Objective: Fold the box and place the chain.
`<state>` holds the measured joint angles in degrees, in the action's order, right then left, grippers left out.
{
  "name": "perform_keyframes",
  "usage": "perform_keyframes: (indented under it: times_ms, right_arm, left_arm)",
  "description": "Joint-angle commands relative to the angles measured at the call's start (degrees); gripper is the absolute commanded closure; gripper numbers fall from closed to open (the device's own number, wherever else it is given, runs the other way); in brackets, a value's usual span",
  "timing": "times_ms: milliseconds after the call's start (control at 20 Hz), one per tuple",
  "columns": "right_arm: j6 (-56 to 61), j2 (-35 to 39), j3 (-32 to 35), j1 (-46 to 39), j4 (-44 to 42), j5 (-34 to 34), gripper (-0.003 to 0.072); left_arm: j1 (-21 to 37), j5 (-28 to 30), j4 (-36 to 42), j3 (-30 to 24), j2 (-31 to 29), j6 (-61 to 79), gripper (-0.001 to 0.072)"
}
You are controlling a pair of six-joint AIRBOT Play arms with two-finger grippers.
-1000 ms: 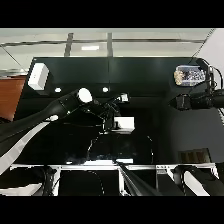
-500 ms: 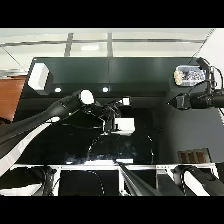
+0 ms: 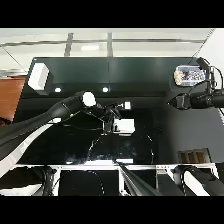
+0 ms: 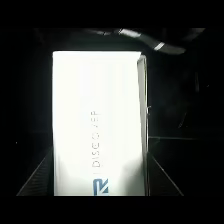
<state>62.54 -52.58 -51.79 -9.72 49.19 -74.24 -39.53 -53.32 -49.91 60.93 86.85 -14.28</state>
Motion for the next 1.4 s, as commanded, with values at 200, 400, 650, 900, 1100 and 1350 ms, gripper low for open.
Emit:
perform_keyframes:
  times_ms: [200, 400, 650, 900, 1100, 1350]
  right_arm:
    - [0.02, 0.04, 0.02, -0.04, 0.0, 0.81, 0.0674]
    - [0.02, 0.02, 0.02, -0.04, 0.0, 1.25, 0.0674]
    - [0.02, 0.02, 0.02, -0.04, 0.0, 1.27, 0.0674]
    - [0.04, 0.02, 0.02, -0.04, -0.02, 2.75, 0.0674]
    - [0.7, -0.04, 0.02, -0.04, -0.04, 3.8, 0.0674]
    - [1.14, -0.22, 0.04, -0.04, -0.04, 4.13, 0.0674]
  left_arm:
    - [-2.38, 8.87, -2.99, 0.11, 2.32, -1.64, 0.0046]
    - [1.01, 4.22, -10.51, 1.29, -1.18, -17.16, 0.0384]
    - [23.17, -4.17, -33.14, 1.27, -10.73, -50.27, 0.0393]
    - [54.31, -14.8, -34.64, 1.27, -10.73, -62.47, 0.0391]
    - [64.11, -7.02, -34.69, 1.29, -10.1, -55.69, 0.037]
    - [64.7, 2.73, -26.38, 1.31, -6.4, -46.86, 0.037]
